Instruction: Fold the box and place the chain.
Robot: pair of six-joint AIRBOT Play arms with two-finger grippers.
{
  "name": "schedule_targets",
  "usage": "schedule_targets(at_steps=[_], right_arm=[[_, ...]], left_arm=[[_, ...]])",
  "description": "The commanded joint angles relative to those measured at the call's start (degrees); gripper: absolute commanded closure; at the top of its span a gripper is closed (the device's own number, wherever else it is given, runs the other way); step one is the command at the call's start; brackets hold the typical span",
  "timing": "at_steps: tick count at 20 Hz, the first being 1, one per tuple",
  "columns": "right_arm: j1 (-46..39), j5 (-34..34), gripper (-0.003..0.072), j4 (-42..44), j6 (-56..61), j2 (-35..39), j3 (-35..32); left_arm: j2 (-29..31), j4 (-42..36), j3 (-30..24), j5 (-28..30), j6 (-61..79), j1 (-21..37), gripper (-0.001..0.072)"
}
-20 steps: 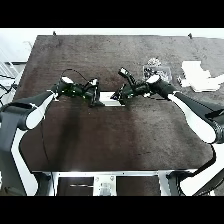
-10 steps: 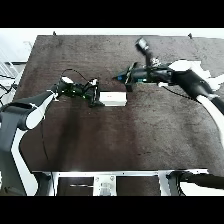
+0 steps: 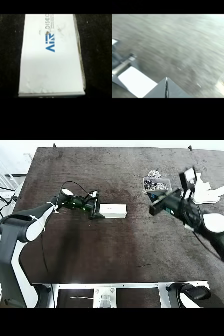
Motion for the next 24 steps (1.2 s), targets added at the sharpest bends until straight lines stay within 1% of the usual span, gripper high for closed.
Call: schedule_targets(at_steps=[1, 4, 6, 8, 11, 12, 13, 14, 17, 21, 23, 24], right_arm=[[-0.28, -7.87, 0.0673, -0.5, 0.68, 7.34, -10.78], [-0.28, -9.88, 0.0672, -0.5, 0.66, 7.89, -15.8], [-0.24, -12.57, 0.0673, -0.52, 0.63, 7.89, -18.05], [-0.24, -13.99, 0.0672, -0.5, 0.2, 7.87, -18.8], [-0.24, -14.1, 0.0673, -0.59, 0.2, 7.87, -18.8], [-0.24, -14.1, 0.0673, -0.74, -0.13, 7.87, -18.8], [-0.26, -14.1, 0.0673, -0.74, -0.22, 7.85, -18.8], [-0.26, -14.1, 0.0673, -0.74, -0.22, 7.85, -18.82], [-0.26, -14.1, 0.0672, -1.14, -0.22, 7.85, -18.82], [-0.28, -14.1, 0.0673, -1.11, -0.2, 7.82, -19.15], [-0.28, -14.1, 0.0673, -1.09, -0.15, 7.82, -19.39], [-0.28, -14.1, 0.0673, -1.09, -0.15, 7.82, -19.41]], left_arm=[[-0.02, 0.0, 0.02, 0.0, 0.0, 0.0, 0.0219], [-0.02, 0.0, 0.02, 0.0, 0.0, 0.0, 0.0219], [-0.02, 0.0, 0.02, 0.0, 0.0, 0.0, 0.0219], [-0.02, 0.0, 0.02, -0.02, 0.0, 0.0, 0.0219], [-0.02, -1.18, 0.02, -0.5, -0.13, 0.0, 0.0221], [0.02, -1.68, 0.02, -0.94, -1.6, 0.02, 0.0333], [0.37, -1.55, 0.02, -1.92, -3.28, 0.22, 0.0628], [0.81, -1.51, 0.09, -4.37, -4.09, 0.46, 0.069], [4.17, -1.64, 0.15, -6.23, -10.95, 1.49, 0.0694], [12.57, -1.2, -0.13, -4.7, -17.0, 6.19, 0.0698], [17.38, -1.18, -1.86, 0.57, -20.15, 10.27, 0.0698], [20.13, -1.27, -3.69, 4.63, -21.81, 12.79, 0.0698]])
